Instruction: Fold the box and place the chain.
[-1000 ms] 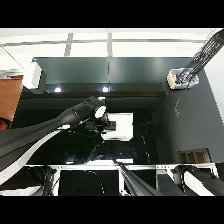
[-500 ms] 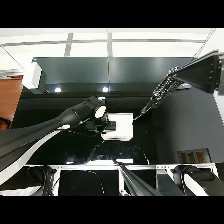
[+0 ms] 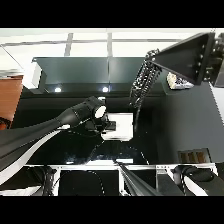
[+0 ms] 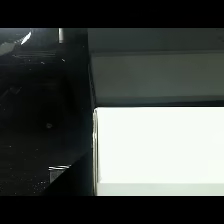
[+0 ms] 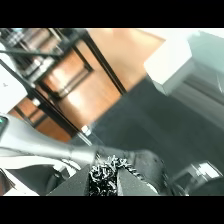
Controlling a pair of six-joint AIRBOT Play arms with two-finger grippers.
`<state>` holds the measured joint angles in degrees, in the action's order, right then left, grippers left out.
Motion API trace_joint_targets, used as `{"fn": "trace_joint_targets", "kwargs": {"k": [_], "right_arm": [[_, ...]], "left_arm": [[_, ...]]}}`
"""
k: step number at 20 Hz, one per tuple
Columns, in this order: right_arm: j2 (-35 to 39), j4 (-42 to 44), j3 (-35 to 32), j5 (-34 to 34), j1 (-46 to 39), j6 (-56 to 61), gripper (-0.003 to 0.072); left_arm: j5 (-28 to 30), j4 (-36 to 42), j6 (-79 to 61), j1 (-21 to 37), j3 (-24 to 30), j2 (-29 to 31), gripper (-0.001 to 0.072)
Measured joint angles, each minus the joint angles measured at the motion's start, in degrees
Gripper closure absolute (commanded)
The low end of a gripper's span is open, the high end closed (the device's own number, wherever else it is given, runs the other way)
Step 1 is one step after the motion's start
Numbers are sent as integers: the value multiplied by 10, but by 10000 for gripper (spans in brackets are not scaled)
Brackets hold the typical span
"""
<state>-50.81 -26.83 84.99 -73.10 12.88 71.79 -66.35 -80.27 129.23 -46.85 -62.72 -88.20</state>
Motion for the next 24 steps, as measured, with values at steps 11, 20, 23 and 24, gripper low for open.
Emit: {"fn": "trace_joint_targets", "kwargs": {"k": [11,20,23,24], "right_arm": [[-4,-86,-165,28,66,32,674],[-5,-109,-359,107,103,33,671],[-5,-120,-410,143,106,40,400],[-6,-123,-423,152,107,41,371]], "left_arm": [[0,0,0,0,0,0,683],[-1,0,0,0,0,0,683],[-1,0,0,0,0,0,683],[-1,0,0,0,0,0,683]]}}
